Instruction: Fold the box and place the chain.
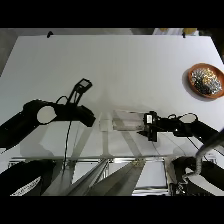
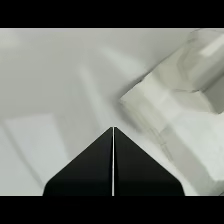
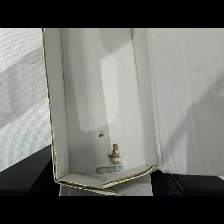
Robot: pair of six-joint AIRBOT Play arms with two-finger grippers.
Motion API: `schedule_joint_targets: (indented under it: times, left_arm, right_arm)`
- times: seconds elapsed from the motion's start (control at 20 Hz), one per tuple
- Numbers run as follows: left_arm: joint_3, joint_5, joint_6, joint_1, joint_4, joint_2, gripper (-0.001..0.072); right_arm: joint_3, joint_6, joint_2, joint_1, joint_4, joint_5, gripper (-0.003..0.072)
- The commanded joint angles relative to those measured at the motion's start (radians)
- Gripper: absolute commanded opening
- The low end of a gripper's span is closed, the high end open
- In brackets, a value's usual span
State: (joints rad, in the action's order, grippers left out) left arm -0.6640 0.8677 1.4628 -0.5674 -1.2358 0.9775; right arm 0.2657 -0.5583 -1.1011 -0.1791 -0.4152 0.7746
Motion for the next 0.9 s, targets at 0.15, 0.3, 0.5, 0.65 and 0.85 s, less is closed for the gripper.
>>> schedule_joint_targets:
  times: [0.15,0.3,0.5,0.65,0.85]
  left_arm:
    - [0.068,0.051,0.261,0.068,0.048,0.088,0.0014]
    - [0.068,0.008,0.119,0.036,0.225,0.189,0.0015]
    - [0.068,-0.091,0.045,-0.023,0.346,0.269,0.0015]
    - [0.067,-0.094,0.044,-0.038,0.367,0.277,0.0016]
    - [0.059,-0.093,0.043,-0.039,0.371,0.246,0.0016]
  right_arm:
    - [0.000,0.000,0.000,0.000,0.001,-0.001,0.0319]
    - [0.000,0.000,0.000,0.000,0.001,0.000,0.0319]
    - [0.000,0.000,0.000,0.000,0.001,-0.001,0.0319]
    - [0.000,0.000,0.000,0.000,0.001,-0.001,0.0319]
    - [0.000,0.000,0.000,0.000,0.001,-0.001,0.0319]
